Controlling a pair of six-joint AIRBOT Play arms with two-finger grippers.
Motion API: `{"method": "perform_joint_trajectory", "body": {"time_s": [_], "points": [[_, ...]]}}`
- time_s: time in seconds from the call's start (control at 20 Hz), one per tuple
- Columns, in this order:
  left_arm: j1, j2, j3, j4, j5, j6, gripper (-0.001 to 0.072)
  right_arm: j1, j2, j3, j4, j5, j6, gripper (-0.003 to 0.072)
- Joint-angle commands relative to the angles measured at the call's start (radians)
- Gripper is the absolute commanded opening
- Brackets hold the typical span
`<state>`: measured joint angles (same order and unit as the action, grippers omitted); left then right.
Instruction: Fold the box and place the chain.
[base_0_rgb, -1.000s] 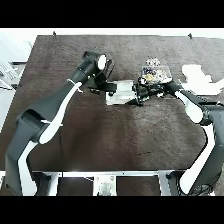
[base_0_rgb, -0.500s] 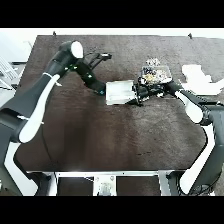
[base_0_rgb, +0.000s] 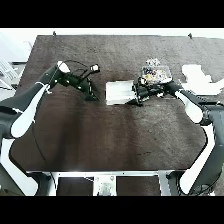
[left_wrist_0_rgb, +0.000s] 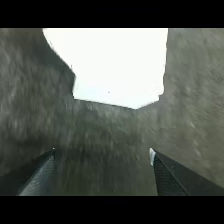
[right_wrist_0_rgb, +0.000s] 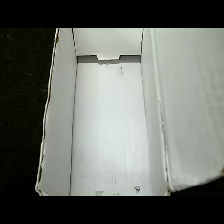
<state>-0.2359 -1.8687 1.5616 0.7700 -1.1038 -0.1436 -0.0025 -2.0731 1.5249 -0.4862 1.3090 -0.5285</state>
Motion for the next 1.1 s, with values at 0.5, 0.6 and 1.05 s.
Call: {"method": "perform_joint_trajectory", "body": {"time_s": [0.5, 0.6, 1.05], "points": [[-0.007, -0.069, -0.098, -0.334, 0.135, 0.424, 0.0720, -0.001, 0.001, 0.000, 0.000, 0.000, 0.000, 0.0577], [-0.007, -0.069, -0.098, -0.334, 0.124, 0.489, 0.0720, -0.001, 0.001, 0.000, 0.000, 0.000, 0.000, 0.0577], [-0.011, -0.090, -0.098, -0.378, 0.088, 0.596, 0.0720, -0.001, 0.001, 0.000, 0.000, 0.000, 0.000, 0.0576]]}}
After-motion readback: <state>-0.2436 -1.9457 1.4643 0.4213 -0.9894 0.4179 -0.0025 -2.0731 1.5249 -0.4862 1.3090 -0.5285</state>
